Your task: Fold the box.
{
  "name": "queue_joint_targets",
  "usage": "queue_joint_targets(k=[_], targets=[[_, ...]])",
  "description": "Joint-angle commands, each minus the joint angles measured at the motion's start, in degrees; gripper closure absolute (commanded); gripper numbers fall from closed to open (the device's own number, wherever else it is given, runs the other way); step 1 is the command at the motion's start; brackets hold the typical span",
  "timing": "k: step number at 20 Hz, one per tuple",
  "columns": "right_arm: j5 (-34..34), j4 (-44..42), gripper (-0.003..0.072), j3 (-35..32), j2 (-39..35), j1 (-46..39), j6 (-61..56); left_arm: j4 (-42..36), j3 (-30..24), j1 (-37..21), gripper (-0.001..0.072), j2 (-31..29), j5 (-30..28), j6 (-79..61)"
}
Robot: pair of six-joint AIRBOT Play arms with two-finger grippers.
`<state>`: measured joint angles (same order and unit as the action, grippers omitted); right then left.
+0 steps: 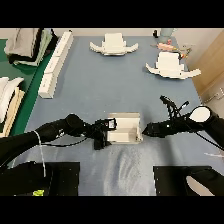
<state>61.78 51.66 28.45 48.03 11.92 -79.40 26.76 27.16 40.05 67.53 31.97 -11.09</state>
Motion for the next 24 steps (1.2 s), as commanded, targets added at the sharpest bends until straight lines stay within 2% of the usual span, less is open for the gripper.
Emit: queue_joint_targets(k=[1, 2, 5, 8, 11, 16, 18, 24], targets=[[-0.4, -1.2, 0.031, 0.9, -0.6, 0.0, 1.0, 0.0, 0.0, 0.0, 0.0212, 0.0, 0.0, 0.0], [-0.4, -1.4, 0.0282, 0.9, -0.3, 0.1, 1.0, 0.0, 0.0, 0.0, 0.0212, 0.0, 0.0, 0.0], [-0.9, -0.7, 0.0282, 0.9, 1.7, 3.6, 2.0, 0.0, 0.0, 0.0, 0.0212, 0.0, 0.0, 0.0], [-5.4, -0.5, 0.0282, 1.0, 4.3, 9.3, 1.7, 0.0, 0.0, 0.0, 0.0212, 0.0, 0.0, 0.0], [-8.6, 6.8, 0.0283, 3.4, 6.5, 15.5, -10.4, 0.0, 0.0, 0.0, 0.0213, 0.0, 0.0, 0.0], [-6.7, 26.3, 0.0285, 10.8, 12.3, 28.0, -37.3, 0.0, 0.0, 0.0, 0.0212, 0.0, 0.0, 0.0], [-3.4, 32.2, 0.0284, 14.0, 15.6, 31.6, -45.0, 0.0, 0.0, 0.0, 0.0212, 0.0, 0.0, 0.0], [0.7, 36.0, 0.0285, 17.8, 22.8, 34.6, -56.0, 0.0, 0.0, 0.0, 0.0212, 0.0, 0.0, 0.0]])
